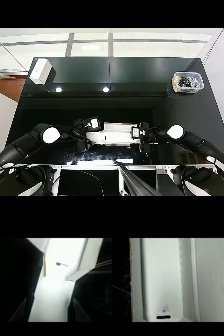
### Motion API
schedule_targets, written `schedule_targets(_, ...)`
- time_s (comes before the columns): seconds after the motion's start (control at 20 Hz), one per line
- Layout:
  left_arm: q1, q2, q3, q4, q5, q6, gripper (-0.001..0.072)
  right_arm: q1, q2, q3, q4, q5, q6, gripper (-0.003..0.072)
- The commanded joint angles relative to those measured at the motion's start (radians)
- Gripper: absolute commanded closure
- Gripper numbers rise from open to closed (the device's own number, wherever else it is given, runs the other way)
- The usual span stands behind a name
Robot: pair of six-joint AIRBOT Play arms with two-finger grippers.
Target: Fold the box and place the chain.
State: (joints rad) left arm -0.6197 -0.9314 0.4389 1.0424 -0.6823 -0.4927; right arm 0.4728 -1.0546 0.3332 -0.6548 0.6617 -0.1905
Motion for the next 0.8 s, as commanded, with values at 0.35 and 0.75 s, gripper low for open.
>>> schedule_targets(0.35, 0.002, -0.083, 0.017, -0.24, 0.037, 0.347, 0.002, 0.0, -0.001, 0.0, 0.0, 0.0, 0.002, 0.0367)
schedule_targets(0.75, -0.04, -0.186, 0.048, -0.278, 0.034, 0.46, 0.0232, 0.0, -0.001, 0.0, 0.0, 0.0, 0.002, 0.0367)
